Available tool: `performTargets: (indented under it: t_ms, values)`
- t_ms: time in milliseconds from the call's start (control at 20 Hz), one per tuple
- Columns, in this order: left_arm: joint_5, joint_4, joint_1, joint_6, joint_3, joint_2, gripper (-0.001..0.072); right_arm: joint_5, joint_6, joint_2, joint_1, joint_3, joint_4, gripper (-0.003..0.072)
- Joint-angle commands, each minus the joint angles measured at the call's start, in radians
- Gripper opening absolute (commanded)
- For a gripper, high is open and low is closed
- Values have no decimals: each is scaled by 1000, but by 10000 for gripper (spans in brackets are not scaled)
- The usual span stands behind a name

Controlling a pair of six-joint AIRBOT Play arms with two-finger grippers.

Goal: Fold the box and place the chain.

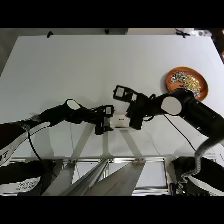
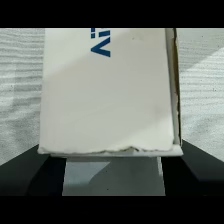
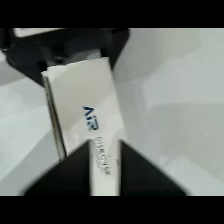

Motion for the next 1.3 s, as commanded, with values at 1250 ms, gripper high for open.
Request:
performTargets:
  t_ms: [1250]
  values:
    - [1,0,0,0,0,0,372,-348,-597,-39,-16,-555,1133,8]
